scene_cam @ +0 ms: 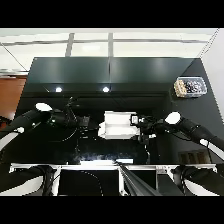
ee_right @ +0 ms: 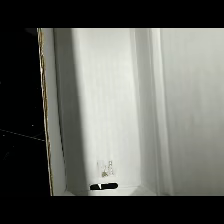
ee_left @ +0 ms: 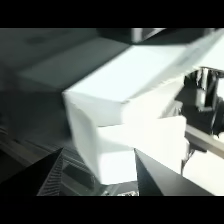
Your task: Fold the box and place the chain.
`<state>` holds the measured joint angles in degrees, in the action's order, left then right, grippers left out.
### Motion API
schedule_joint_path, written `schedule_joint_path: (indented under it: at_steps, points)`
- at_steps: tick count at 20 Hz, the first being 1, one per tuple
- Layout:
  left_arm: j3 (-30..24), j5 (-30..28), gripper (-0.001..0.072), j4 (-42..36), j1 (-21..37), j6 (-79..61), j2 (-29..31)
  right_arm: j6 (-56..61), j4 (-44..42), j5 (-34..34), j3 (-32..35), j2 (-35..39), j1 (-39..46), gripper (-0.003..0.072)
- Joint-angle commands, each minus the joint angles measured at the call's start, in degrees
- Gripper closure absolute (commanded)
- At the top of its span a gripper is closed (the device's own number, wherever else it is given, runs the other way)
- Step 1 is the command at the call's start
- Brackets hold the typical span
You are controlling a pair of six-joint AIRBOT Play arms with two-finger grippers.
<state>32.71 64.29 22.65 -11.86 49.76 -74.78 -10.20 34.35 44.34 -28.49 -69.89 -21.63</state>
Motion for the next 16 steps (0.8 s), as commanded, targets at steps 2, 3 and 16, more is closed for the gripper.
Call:
schedule_joint_path:
  at_steps: [2,3,16]
  points:
    - [3.3,-0.2,0.0191,1.7,-5.5,0.5,0.1,0.0,0.0,0.0,0.0,0.0,0.0,0.0252]
    - [4.5,-0.9,0.0191,2.9,-7.0,2.7,0.1,0.0,0.0,0.0,0.0,0.0,0.0,0.0252]
    - [9.9,-13.0,0.0212,19.2,-18.0,26.9,0.0,0.0,0.0,0.0,0.0,0.0,0.0,0.0252]
